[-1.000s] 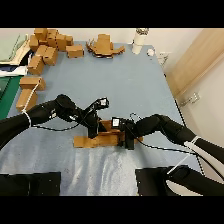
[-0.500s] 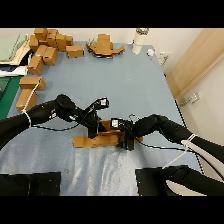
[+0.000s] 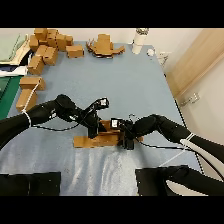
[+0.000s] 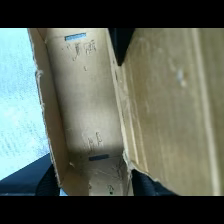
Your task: Fold the box.
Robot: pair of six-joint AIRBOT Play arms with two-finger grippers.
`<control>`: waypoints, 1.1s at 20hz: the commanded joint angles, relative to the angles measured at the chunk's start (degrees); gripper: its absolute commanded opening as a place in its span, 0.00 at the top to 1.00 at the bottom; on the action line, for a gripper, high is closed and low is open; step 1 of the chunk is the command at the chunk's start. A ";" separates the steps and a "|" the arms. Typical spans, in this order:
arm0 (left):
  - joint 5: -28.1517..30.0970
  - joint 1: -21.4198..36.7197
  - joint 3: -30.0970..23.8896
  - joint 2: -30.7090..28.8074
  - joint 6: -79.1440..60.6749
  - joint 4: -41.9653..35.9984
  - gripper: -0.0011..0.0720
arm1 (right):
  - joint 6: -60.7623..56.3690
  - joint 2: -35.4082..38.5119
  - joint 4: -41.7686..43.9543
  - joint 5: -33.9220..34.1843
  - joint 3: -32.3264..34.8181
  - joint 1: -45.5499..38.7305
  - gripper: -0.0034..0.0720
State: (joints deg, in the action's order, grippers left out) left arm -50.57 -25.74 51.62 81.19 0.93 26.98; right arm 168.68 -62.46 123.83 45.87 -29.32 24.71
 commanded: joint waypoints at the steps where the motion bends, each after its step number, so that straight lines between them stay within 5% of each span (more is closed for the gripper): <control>1: 0.02 0.00 -0.02 0.02 0.00 0.00 0.97 | 0.00 -0.02 -0.15 0.11 0.00 0.04 0.28; 22: 1.75 0.07 -0.02 0.02 0.26 -0.13 0.97 | -0.02 -0.04 -0.17 0.24 0.00 0.02 0.28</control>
State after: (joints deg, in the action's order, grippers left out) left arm -49.01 -25.74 51.62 81.17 1.06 26.83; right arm 168.68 -62.46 123.66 46.11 -29.32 24.71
